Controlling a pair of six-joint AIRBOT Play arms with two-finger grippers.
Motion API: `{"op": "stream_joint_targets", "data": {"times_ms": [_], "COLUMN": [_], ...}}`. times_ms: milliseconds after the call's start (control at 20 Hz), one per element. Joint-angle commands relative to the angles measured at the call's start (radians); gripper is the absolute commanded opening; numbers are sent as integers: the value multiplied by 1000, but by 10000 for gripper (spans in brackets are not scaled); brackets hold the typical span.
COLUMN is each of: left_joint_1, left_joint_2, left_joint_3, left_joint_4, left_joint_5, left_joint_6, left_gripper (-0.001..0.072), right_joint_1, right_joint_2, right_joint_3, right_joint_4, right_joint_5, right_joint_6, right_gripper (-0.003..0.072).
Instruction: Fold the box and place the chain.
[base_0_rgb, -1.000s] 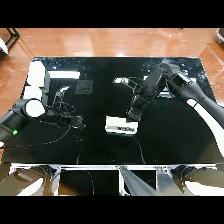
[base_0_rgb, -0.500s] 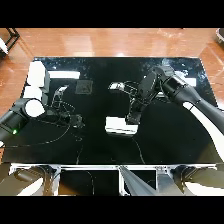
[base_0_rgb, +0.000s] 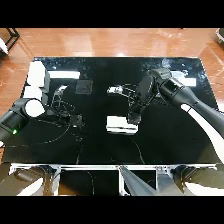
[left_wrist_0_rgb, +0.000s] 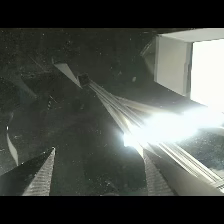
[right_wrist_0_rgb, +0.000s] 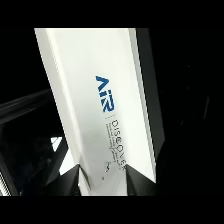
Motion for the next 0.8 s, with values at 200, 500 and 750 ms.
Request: {"op": "stream_joint_targets", "data": {"times_ms": [200,500,750], "left_joint_1": [1,1,1], "left_joint_2": [-1,-1,-1], "left_joint_3": [0,0,0], "left_joint_4": [0,0,0], "left_joint_5": [3,3,3], "left_joint_6": [0,0,0], "left_gripper": [633,633,633], "right_joint_1": [3,24,24], "right_joint_2": [0,0,0], "right_joint_3": [-1,-1,-1], "right_joint_4": [-10,-15,-19], "right_joint_5": [4,7,24], "right_joint_6": [1,1,12], "right_gripper": [229,229,230]}}
